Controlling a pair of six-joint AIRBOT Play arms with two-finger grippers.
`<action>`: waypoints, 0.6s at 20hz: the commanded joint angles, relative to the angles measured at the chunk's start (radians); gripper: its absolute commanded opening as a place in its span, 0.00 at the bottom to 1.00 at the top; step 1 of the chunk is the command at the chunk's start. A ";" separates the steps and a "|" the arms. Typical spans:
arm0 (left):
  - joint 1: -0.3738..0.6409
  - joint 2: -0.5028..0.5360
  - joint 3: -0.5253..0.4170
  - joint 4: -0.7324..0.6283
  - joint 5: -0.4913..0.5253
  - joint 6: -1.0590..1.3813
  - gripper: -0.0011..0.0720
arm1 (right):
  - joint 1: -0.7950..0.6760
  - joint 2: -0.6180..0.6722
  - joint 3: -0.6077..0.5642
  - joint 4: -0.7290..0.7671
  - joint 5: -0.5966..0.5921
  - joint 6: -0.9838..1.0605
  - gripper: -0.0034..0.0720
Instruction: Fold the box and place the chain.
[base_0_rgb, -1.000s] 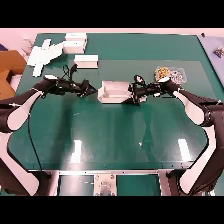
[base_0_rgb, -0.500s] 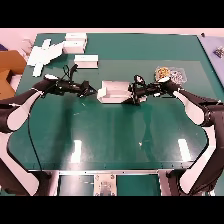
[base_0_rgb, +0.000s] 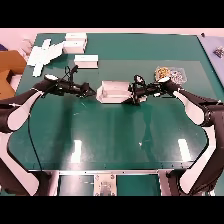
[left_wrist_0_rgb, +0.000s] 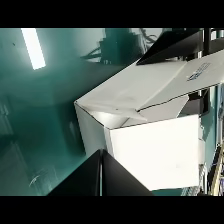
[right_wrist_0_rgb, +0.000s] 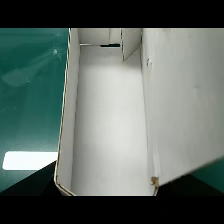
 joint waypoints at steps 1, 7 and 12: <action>-0.001 0.000 0.000 -0.009 0.003 0.011 0.04 | 0.000 0.000 0.000 0.000 0.000 0.000 0.68; -0.039 0.000 0.001 0.007 0.019 0.011 0.04 | 0.000 0.000 0.000 0.000 0.000 0.000 0.68; -0.044 0.000 0.010 0.000 0.008 0.003 0.28 | 0.000 0.000 0.000 0.000 0.000 0.000 0.68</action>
